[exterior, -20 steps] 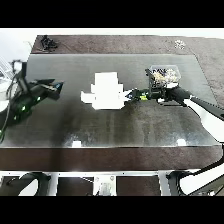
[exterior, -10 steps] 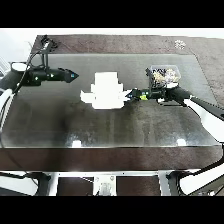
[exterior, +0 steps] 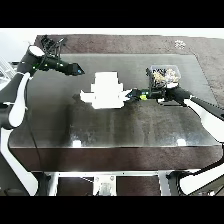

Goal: Fold the box and place the chain.

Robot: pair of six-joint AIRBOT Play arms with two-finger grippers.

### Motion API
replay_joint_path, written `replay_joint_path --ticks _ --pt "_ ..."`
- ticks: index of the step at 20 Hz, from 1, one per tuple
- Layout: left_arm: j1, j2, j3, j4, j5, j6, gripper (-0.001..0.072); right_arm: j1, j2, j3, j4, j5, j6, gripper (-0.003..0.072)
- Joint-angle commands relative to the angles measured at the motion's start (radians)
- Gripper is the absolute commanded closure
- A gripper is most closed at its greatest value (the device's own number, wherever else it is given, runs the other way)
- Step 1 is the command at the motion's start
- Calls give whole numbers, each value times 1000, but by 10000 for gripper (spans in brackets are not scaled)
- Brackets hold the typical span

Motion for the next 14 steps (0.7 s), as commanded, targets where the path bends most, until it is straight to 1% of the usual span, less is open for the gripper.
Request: replay_joint_path --ticks 1,8,14 --pt "-6 -93 82 -31 -53 -68 229 0 0 1 0 1 0 680" --pt "-77 -139 82 -47 21 -50 229 0 0 1 0 0 -1 680" --pt "-97 -173 82 -69 -6 -47 229 0 0 1 0 0 -1 680"
